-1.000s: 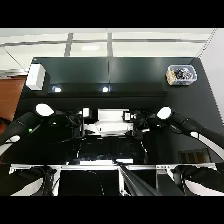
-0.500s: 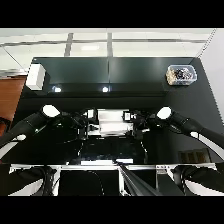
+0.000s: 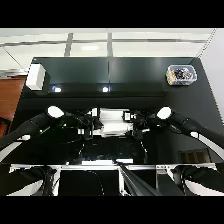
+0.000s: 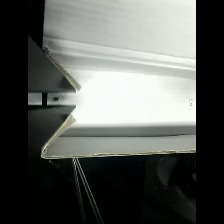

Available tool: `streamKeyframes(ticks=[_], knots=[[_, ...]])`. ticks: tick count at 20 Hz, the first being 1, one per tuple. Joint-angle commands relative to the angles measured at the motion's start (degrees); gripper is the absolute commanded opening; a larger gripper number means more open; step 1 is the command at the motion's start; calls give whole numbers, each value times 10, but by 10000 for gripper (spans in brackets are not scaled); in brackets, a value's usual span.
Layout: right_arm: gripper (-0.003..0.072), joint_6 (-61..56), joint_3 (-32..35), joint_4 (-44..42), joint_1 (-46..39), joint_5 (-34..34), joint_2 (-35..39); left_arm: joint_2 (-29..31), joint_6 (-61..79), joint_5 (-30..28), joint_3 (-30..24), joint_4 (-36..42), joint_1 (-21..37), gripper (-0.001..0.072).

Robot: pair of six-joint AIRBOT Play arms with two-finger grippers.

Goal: Fold the box and place the chain.

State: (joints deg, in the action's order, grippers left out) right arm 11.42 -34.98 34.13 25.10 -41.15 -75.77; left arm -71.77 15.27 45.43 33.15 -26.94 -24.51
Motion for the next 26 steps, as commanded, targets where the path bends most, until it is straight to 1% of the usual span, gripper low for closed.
streamKeyframes(ticks=[1,2,3,4,6,7,8,9,11,13,14,16,17,18,20,21,23,25,26], knots=[[128,0,0,0,0,0,0,-2,-5,0,0,7,-3,260],[128,0,0,0,0,0,0,-2,-6,1,0,6,-5,428],[129,0,0,0,0,0,0,-1,-8,3,0,6,-4,344],[128,0,0,0,0,0,0,-1,-8,3,0,5,-4,169],[128,0,0,0,0,0,0,0,-21,2,1,5,-4,374],[128,0,0,0,0,0,0,5,-52,3,5,-14,0,233],[128,0,0,0,0,0,0,17,-104,4,12,-53,8,61],[128,0,0,0,0,0,0,34,-182,11,20,-92,19,26],[129,0,0,0,0,0,0,78,-358,35,40,-195,60,25],[128,0,0,0,0,0,0,125,-456,55,49,-290,111,25],[128,0,0,0,0,0,0,144,-528,65,48,-318,145,26],[128,0,0,0,0,0,0,152,-732,111,46,-344,224,26],[128,0,0,0,0,0,0,145,-805,146,37,-337,267,26],[128,0,0,0,0,0,0,134,-843,177,23,-320,304,26],[128,0,0,0,0,0,0,100,-838,226,-18,-240,363,26],[128,0,0,0,0,0,0,79,-817,238,-40,-193,381,26],[128,0,0,0,0,0,0,39,-779,242,-67,-141,380,25],[128,0,0,0,0,0,0,1,-771,231,-71,-127,346,25],[128,0,0,0,0,0,0,-12,-770,216,-71,-120,324,25]])
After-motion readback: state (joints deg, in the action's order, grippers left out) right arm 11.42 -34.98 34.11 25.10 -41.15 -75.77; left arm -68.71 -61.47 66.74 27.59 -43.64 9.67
